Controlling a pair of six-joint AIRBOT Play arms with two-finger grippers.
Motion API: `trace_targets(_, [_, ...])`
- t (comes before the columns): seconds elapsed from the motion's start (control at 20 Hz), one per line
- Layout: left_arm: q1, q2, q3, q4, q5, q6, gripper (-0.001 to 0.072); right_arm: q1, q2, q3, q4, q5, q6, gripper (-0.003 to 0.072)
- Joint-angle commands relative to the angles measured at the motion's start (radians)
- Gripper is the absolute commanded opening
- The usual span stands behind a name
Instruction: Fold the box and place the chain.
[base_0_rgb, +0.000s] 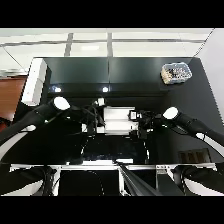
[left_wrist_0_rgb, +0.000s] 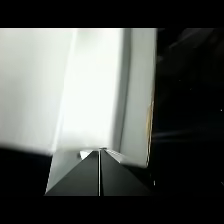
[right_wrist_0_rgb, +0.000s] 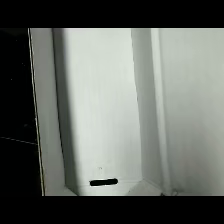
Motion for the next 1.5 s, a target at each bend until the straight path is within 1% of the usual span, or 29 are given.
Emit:
trace_targets(0.0, [0.076,0.106,0.048,0.359,-0.128,-0.537,0.0026,0.0,0.0,0.0,0.001,0.001,0.001,0.0098])
trace_targets(0.05, [0.122,0.137,0.048,0.429,-0.142,-0.675,0.0026,0.0,0.0,0.0,0.0,0.001,0.001,0.0098])
trace_targets(0.1, [0.189,0.156,0.045,0.492,-0.179,-0.885,0.0026,0.0,0.0,0.0,0.0,0.001,0.001,0.0098])
trace_targets(0.15, [0.266,0.156,0.038,0.52,-0.214,-1.062,0.0026,0.0,0.0,0.0,0.0,0.001,0.001,0.0098])
trace_targets(0.2, [0.356,0.154,0.016,0.492,-0.24,-1.182,0.0026,0.0,0.0,0.0,0.0,0.001,0.001,0.0098])
trace_targets(0.25, [0.437,0.155,-0.02,0.411,-0.233,-1.192,0.0026,0.0,0.0,0.0,0.001,0.001,0.001,0.0097])
trace_targets(0.35, [0.576,0.14,-0.112,0.173,-0.219,-1.112,0.0027,0.0,0.0,0.0,0.001,0.001,0.001,0.0098])
trace_targets(0.4, [0.622,0.114,-0.156,0.068,-0.235,-1.05,0.0026,0.0,0.0,0.0,0.001,0.001,0.001,0.0098])
trace_targets(0.45, [0.639,0.082,-0.19,-0.004,-0.251,-0.996,0.0026,0.0,0.0,0.0,0.001,0.001,0.001,0.0097])
trace_targets(0.55, [0.61,0.005,-0.226,-0.082,-0.254,-0.924,0.0026,0.0,0.0,0.0,0.001,0.001,0.001,0.0098])
trace_targets(0.65, [0.536,-0.064,-0.226,-0.123,-0.232,-0.882,0.0025,0.0,0.0,0.0,0.001,0.001,0.001,0.0098])
trace_targets(0.8, [0.402,-0.125,-0.214,-0.184,-0.157,-0.856,0.0026,0.0,0.0,0.0,0.0,0.001,0.001,0.0097])
trace_targets(0.9, [0.342,-0.14,-0.192,-0.257,-0.178,-0.74,0.0026,0.0,0.0,0.0,0.001,0.001,0.001,0.0098])
trace_targets(0.95, [0.32,-0.14,-0.176,-0.282,-0.205,-0.663,0.0026,0.0,0.0,0.0,0.001,0.001,0.001,0.0098])
trace_targets(1.05, [0.288,-0.14,-0.139,-0.274,-0.242,-0.621,0.0026,0.0,0.0,0.0,0.001,0.001,0.001,0.0098])
trace_targets(1.15, [0.28,-0.14,-0.103,-0.273,-0.261,-0.622,0.0026,0.0,0.0,0.0,0.001,0.001,0.001,0.0098])
trace_targets(1.2, [0.28,-0.14,-0.086,-0.275,-0.273,-0.628,0.0048,0.0,0.0,0.0,0.0,0.001,0.001,0.0098])
trace_targets(1.25, [0.28,-0.14,-0.069,-0.275,-0.29,-0.636,0.0213,0.0,0.0,0.0,0.001,0.001,0.001,0.0098])
trace_targets(1.3, [0.278,-0.14,-0.053,-0.275,-0.307,-0.661,0.05,0.0,0.0,0.0,0.0,0.001,0.001,0.0098])
trace_targets(1.35, [0.272,-0.14,-0.039,-0.271,-0.315,-0.683,0.0594,0.0,0.0,0.0,0.001,0.001,0.001,0.0098])
trace_targets(1.45, [0.239,-0.14,-0.011,-0.254,-0.303,-0.741,0.0593,0.0,0.0,0.0,0.0,0.001,0.001,0.0098])
